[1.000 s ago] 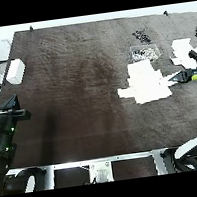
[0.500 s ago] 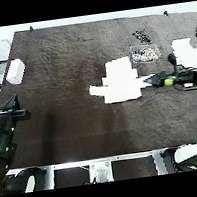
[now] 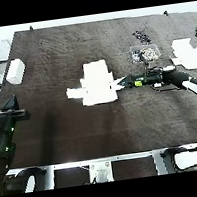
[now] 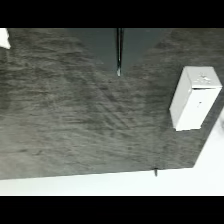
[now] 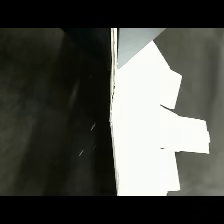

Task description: Fold the box and place the chain.

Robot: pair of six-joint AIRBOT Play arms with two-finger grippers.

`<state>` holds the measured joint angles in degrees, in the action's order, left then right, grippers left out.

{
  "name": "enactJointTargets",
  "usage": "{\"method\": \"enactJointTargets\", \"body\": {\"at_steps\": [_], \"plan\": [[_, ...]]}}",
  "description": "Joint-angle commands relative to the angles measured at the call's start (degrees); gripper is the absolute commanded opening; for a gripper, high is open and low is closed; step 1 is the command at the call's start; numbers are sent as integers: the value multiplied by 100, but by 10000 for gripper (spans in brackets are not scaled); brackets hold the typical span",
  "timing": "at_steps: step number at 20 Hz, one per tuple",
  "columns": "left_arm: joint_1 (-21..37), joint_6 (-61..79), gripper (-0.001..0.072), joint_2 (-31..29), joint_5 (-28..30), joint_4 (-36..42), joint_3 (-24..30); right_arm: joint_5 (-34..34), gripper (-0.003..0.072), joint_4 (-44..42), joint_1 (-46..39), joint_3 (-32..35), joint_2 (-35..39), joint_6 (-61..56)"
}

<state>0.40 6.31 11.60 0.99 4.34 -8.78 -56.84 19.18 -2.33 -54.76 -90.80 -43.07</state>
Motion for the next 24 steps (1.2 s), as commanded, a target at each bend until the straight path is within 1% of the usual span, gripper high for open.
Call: {"method": "enactJointTargets", "body": {"at_steps": [1, 4, 7, 13, 15, 16, 19, 20, 21, 22, 23, 24], "plan": [[2, 275, 22, 0, 223, -50, 0, 590, 10, -13, 256, -63, 26, -199], [2, 275, 22, 0, 203, -50, 0, 608, 10, -11, 258, -149, -13, -197], [2, 269, 22, 0, 157, -48, -7, 601, 9, -9, 258, -361, -203, -199], [2, 269, 22, 0, 98, -48, -11, 568, 10, -13, 361, -505, -564, -219], [2, 271, 22, 0, -129, -48, -11, 428, 10, 24, 474, -682, -710, -216], [2, 271, 22, 0, -245, -48, -11, 461, 10, 140, 527, -748, -726, -221], [2, 273, 24, 11, -682, -48, -11, 479, 10, 144, 586, -828, -723, -291], [2, 278, 66, 11, -800, -50, -11, 487, 10, 140, 584, -831, -723, -308], [2, 278, 357, 11, -894, -50, -11, 501, 10, 140, 584, -831, -723, -313], [2, 275, 477, 24, -984, -50, -11, 498, 10, 140, 584, -831, -723, -328], [2, 280, 416, 24, -1067, -50, -11, 498, 10, 142, 584, -831, -723, -337], [2, 284, 413, 24, -1104, -50, -13, 498, 10, 140, 584, -831, -723, -348]]}}
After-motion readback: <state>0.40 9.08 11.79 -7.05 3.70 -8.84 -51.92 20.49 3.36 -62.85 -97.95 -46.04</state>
